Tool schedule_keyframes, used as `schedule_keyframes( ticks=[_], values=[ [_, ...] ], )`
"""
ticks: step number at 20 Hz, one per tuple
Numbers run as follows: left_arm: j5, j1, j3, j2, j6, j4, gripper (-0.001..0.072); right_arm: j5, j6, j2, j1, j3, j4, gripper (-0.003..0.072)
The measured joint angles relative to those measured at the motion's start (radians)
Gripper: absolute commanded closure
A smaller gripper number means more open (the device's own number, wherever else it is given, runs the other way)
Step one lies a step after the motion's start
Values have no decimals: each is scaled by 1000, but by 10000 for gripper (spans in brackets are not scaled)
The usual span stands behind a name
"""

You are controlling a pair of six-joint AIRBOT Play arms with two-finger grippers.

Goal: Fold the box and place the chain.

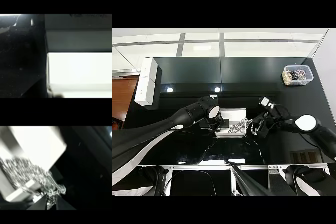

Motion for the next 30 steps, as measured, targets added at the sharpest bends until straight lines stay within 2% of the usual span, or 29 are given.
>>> schedule_keyframes(
  ticks=[6,13,20,25,30],
  values=[
    [0,0,0,0,0,0,678,89,225,196,0,91,2,663],
    [0,0,0,0,0,0,678,105,293,275,0,211,211,663],
    [0,0,0,0,0,0,679,100,301,282,1,258,391,663],
    [0,0,0,0,0,0,678,113,309,226,1,232,413,661],
    [0,0,0,0,0,0,679,132,312,96,16,166,378,661]
  ],
)
